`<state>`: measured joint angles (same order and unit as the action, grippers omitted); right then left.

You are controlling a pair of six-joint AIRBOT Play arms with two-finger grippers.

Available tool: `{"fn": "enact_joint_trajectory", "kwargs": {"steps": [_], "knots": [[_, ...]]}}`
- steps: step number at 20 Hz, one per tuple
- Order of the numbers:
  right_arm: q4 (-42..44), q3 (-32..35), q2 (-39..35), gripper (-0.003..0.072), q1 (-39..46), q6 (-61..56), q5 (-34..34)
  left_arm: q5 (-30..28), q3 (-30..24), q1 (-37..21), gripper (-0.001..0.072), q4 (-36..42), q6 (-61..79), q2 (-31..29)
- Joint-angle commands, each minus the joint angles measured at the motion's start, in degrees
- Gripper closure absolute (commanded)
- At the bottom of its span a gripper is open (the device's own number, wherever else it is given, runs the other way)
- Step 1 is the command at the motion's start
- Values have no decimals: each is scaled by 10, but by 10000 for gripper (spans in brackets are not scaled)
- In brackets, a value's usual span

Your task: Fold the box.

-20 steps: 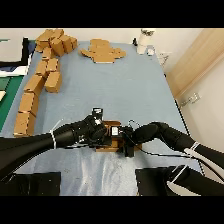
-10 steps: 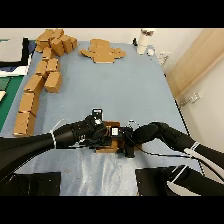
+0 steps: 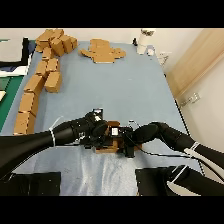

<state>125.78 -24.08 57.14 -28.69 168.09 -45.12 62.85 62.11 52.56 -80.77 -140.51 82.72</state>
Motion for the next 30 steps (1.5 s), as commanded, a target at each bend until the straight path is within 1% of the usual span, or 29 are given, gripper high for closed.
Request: {"fn": "enact_joint_trajectory", "kwargs": {"steps": [1, 8, 10, 13, 16, 19, 21, 22, 23, 24, 27, 29, 30], "knots": [[0, 0, 0, 176, 0, 0, 0, 27, 6, -26, 259, 58, 23, 0], [0, 0, 0, 176, 0, 0, 0, 94, 60, -97, 259, 156, 97, 0], [0, 0, 0, 176, 0, 0, 0, 115, 73, -115, 259, 169, 109, 0], [0, 0, 0, 176, 0, 0, 0, 142, 79, -145, 259, 177, 113, 0], [0, 0, 0, 176, 0, 0, 0, 152, 79, -174, 259, 184, 128, 0], [0, 0, 0, 176, 0, 0, 0, 154, 79, -203, 259, 230, 196, 0], [0, 0, 0, 176, 0, 0, 0, 153, 79, -222, 261, 233, 253, 0], [0, 0, 0, 176, 0, 0, 0, 154, 79, -233, 371, 232, 296, 0], [0, 0, 0, 176, 0, 0, 0, 153, 79, -249, 659, 232, 350, 0], [0, 0, 0, 176, 0, 0, 0, 150, 79, -265, 696, 231, 417, 0], [0, 0, 0, 177, 0, 0, 0, 140, 79, -312, 696, 243, 712, 0], [0, 0, 0, 176, 0, 0, 0, 131, 79, -326, 696, 259, 882, 0], [0, 0, 0, 176, 0, 0, 0, 121, 79, -327, 696, 259, 937, 0]]}}
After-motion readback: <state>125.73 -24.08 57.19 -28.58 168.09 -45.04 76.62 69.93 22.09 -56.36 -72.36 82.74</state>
